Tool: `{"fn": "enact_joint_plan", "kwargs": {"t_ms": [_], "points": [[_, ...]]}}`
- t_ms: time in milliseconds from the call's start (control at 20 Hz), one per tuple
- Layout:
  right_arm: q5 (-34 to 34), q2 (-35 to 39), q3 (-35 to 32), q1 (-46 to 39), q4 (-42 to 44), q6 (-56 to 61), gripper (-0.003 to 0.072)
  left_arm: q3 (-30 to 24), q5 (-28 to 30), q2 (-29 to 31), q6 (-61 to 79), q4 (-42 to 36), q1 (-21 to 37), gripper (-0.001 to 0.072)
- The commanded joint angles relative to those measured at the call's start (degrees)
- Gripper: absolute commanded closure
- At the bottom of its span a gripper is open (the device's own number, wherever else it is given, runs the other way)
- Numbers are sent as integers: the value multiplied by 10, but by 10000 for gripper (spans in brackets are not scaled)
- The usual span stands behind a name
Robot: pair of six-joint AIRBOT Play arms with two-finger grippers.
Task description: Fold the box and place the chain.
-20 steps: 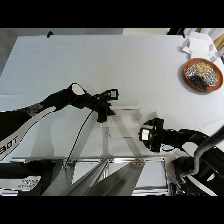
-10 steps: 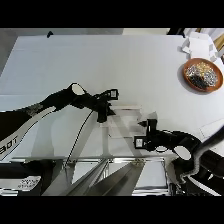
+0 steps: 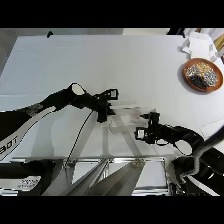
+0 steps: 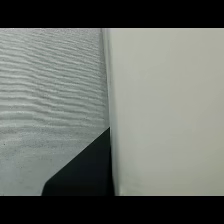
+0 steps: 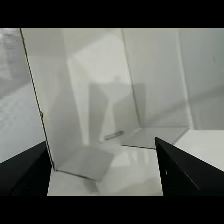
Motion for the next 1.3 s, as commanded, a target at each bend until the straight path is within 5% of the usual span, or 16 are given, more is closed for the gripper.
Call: {"fn": "enact_joint_plan", "kwargs": {"t_ms": [0, 300, 700, 1250], "points": [[32, 0, 22, -28, 1, 0, 2, 0, 0, 0, 1, 0, 0, 698], [42, 0, 27, -72, 35, -17, 2, 0, -1, 0, 1, 0, 0, 698], [115, -34, 29, -149, 293, -343, 2, 0, -1, 0, 1, 0, 0, 698], [224, -149, 119, -218, 309, -384, 3, 0, -1, 0, 1, 0, 0, 698]]}}
